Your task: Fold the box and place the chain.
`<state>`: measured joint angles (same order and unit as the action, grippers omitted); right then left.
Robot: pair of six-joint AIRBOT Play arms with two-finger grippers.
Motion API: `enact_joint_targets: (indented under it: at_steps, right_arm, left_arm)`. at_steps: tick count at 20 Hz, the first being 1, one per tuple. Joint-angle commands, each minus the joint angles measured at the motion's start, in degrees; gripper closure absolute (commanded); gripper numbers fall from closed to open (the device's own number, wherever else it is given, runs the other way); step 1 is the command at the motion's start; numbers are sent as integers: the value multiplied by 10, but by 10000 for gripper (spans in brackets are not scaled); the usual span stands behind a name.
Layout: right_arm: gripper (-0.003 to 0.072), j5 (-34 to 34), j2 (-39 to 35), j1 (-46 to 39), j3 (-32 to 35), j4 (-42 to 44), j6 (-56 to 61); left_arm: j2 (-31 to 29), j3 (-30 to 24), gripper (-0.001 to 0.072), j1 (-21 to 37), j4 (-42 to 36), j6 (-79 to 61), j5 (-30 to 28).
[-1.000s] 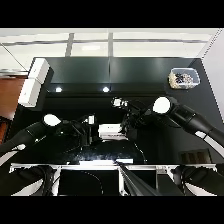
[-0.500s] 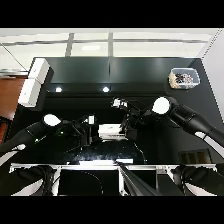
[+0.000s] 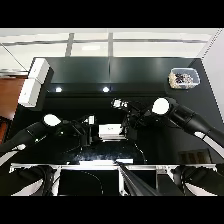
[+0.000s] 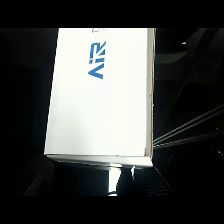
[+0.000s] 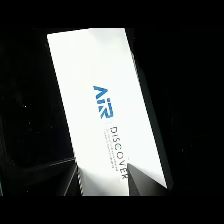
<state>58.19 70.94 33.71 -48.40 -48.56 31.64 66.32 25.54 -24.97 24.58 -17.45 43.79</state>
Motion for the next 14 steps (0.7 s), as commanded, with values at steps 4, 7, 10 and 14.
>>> enact_joint_targets:
  at_steps: [4, 7, 10, 14]
  right_arm:
    - [313, 10, -16, -6, -13, 1, 64]
    - [314, 13, -51, -33, -31, 1, 137]
    - [319, 44, -88, -82, -33, 1, 218]
    - [460, 112, -99, -135, -32, 2, 254]
  left_arm:
    - [0, 0, 311, 0, 0, 0, -1]
    - [0, 0, 311, 0, 0, 0, -1]
    - [0, 0, 311, 0, 0, 0, -1]
    - [0, 0, 311, 0, 0, 0, -1]
